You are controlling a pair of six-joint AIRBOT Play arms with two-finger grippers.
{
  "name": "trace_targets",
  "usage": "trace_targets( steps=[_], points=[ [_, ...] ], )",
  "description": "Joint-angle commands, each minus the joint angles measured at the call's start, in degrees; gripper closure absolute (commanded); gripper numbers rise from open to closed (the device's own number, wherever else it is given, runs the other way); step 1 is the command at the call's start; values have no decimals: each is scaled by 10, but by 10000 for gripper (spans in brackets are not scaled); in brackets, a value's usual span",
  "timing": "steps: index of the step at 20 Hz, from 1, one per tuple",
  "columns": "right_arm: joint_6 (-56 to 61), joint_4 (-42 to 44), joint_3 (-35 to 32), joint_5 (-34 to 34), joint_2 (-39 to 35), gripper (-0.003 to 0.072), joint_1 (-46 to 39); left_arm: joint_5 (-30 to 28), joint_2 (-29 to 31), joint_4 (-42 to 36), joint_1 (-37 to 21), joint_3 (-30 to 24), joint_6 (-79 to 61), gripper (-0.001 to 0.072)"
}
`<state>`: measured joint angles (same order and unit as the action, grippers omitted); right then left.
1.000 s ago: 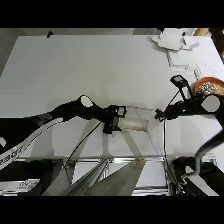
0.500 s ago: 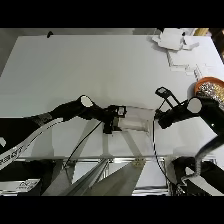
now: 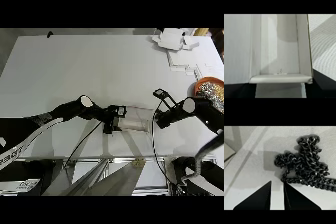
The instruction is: Fold the box and place the chain.
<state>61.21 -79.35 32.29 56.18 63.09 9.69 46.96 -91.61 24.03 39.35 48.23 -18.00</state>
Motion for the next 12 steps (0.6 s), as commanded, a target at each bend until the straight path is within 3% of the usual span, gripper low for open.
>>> trace_targets(
  steps=[1,12],
  points=[
    [5,-1,0,-17,5,509,0,0,0,0,0,1,0,503],
    [20,-19,-2,-30,9,530,0,0,0,0,0,1,0,503]
  ],
)
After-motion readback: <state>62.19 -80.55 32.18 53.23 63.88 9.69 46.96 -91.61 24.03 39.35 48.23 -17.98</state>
